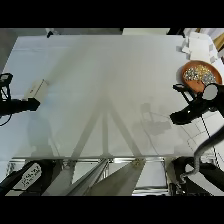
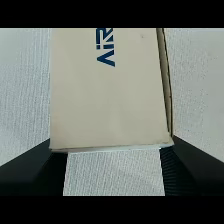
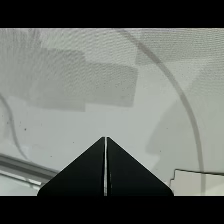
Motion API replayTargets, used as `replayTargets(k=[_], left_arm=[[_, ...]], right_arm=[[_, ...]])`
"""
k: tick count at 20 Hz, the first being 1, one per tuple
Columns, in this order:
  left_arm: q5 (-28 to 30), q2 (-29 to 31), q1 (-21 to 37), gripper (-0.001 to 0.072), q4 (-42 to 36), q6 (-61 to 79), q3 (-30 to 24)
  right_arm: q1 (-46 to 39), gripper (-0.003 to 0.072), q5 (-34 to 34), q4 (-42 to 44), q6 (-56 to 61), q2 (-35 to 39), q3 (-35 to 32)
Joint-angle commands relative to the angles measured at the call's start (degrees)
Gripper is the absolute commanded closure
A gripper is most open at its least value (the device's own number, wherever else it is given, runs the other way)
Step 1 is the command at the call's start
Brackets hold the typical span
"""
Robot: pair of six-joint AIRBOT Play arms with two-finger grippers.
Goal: Fold the box and place the chain.
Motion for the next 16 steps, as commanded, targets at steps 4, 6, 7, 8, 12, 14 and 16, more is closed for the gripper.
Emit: replayTargets(k=[4,6,7,8,12,14,16], left_arm=[[-2.1,-0.1,0.0,0.0693,2.6,0.2,-1.0],[-3.6,-0.1,0.0,0.0590,4.6,0.2,-1.0],[-3.9,-0.1,0.0,0.0529,5.0,0.2,-1.0],[-4.4,-0.1,0.0,0.0500,4.9,0.2,-1.0],[-6.0,-0.1,0.0,0.0252,4.8,0.2,-1.0],[-6.5,-0.1,0.0,0.0142,4.8,0.2,-1.0],[-6.8,0.0,0.0,0.0129,4.9,0.2,-1.0]], right_arm=[[0.0,0.0669,0.0,0.0,0.0,0.0,0.0],[0.0,0.0669,0.0,0.0,0.0,0.0,0.0],[0.0,0.0669,0.0,0.0,0.0,0.0,0.0],[0.0,0.0669,0.0,0.0,0.0,0.0,0.0],[0.0,0.0669,0.0,0.0,0.0,0.0,0.0],[0.0,0.0669,0.0,0.0,0.0,0.0,0.0],[0.0,0.0669,0.0,0.0,0.0,0.0,0.0]])
